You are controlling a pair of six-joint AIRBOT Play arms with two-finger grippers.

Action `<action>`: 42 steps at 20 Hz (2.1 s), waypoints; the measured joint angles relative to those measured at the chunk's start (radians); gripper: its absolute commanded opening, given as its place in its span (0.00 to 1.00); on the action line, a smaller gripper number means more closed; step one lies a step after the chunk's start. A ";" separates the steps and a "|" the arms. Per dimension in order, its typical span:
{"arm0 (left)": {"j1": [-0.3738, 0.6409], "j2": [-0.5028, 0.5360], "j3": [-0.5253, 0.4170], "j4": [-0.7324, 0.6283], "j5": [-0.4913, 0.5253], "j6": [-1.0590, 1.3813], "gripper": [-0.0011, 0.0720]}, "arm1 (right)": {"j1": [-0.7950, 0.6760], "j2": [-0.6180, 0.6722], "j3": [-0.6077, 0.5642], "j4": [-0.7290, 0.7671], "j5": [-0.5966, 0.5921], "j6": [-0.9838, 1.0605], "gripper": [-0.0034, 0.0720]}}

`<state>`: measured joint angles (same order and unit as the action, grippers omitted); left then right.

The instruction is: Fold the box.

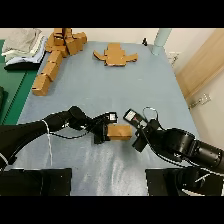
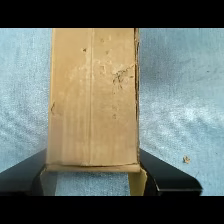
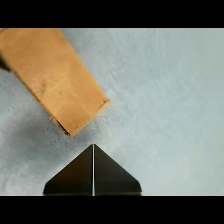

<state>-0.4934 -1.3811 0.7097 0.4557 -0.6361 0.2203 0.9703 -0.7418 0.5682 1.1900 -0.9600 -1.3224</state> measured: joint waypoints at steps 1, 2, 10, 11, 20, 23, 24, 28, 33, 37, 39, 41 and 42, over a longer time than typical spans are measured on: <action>0.000 0.000 0.000 0.000 0.000 0.000 0.67 | -0.011 -0.001 0.011 -0.002 -0.011 0.084 0.05; 0.000 0.000 0.000 0.000 0.000 0.000 0.67 | -0.029 -0.002 0.024 -0.001 -0.023 0.159 0.05; 0.000 0.004 0.001 0.001 0.000 -0.002 0.67 | -0.235 -0.003 0.105 0.011 -0.011 0.616 0.05; 0.000 0.008 0.003 0.001 0.000 -0.010 0.67 | -0.248 -0.003 0.108 0.006 -0.005 0.653 0.05; 0.246 0.211 0.011 0.303 0.029 -0.534 0.67 | -0.279 -0.003 0.116 -0.006 0.010 0.755 0.05; 0.462 0.303 0.011 0.497 0.008 -0.772 0.67 | -0.280 -0.003 0.116 -0.008 0.011 0.761 0.05; 0.539 0.323 0.011 0.539 -0.010 -0.821 0.67 | -0.280 -0.003 0.116 -0.008 0.011 0.761 0.05; 0.838 0.362 0.000 0.632 -0.061 -0.921 0.67 | -0.280 -0.003 0.116 -0.008 0.012 0.764 0.05; 1.056 0.352 -0.026 0.660 0.020 -0.915 0.67 | -0.280 -0.003 0.116 -0.008 0.012 0.764 0.05; 1.098 0.282 -0.032 0.642 0.130 -0.874 0.67 | -0.280 -0.003 0.116 -0.008 0.011 0.764 0.05; 1.090 0.246 -0.034 0.631 0.184 -0.863 0.67 | -0.280 -0.003 0.116 -0.008 0.010 0.764 0.05; 1.064 0.216 -0.034 0.621 0.230 -0.848 0.67 | -0.280 -0.003 0.116 -0.008 0.010 0.764 0.05; 1.050 0.203 -0.034 0.619 0.250 -0.845 0.67 | -0.280 -0.003 0.116 -0.007 0.010 0.764 0.05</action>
<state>0.5568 -1.1778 0.6754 1.0744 -0.3859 -0.6247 0.6899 -0.7452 0.6838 1.1828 -0.9504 -0.5579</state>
